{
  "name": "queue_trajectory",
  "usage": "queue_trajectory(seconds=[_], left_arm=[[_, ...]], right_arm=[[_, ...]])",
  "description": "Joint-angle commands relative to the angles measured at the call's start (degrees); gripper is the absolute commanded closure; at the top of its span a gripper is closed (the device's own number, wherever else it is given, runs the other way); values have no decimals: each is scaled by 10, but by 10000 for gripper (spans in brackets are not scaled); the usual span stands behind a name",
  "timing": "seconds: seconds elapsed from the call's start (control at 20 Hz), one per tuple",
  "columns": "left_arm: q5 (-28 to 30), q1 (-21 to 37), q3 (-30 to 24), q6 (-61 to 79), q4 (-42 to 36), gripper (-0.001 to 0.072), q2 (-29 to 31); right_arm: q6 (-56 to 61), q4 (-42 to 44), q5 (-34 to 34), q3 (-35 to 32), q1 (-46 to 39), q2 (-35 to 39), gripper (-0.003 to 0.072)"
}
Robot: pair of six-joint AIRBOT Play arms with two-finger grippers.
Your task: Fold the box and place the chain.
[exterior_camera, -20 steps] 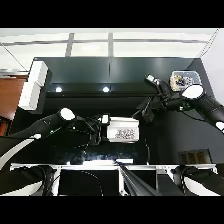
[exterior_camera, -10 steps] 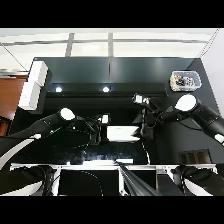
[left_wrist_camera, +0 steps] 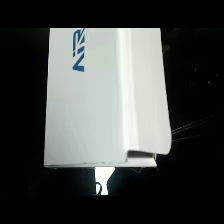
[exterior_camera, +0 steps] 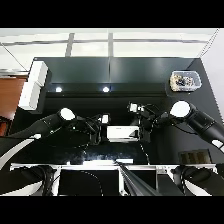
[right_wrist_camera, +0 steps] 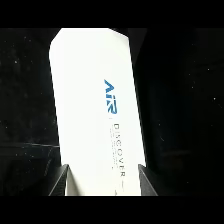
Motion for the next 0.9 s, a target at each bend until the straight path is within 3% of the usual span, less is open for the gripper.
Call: queue_trajectory(seconds=[0.0, 0.2, 0.25, 0.35, 0.45, 0.85], left_arm=[[0, 0, 1, 0, 0, 241, 0], [0, 0, 1, 0, 0, 240, 0], [0, 0, 1, 0, 0, 240, 0], [0, 0, 1, 0, 0, 241, 0], [0, 0, 1, 0, 0, 240, 0], [0, 0, 1, 0, 0, 241, 0]], right_arm=[[-7, -1, 7, -1, 2, 0, 198], [-5, -1, 5, -1, 2, 0, 199], [-5, -1, 5, -1, 2, 0, 271], [-1, -1, 5, -1, 2, 0, 279], [-1, -1, 8, -1, 2, 0, 379], [23, -16, 16, -1, 3, 0, 380]])
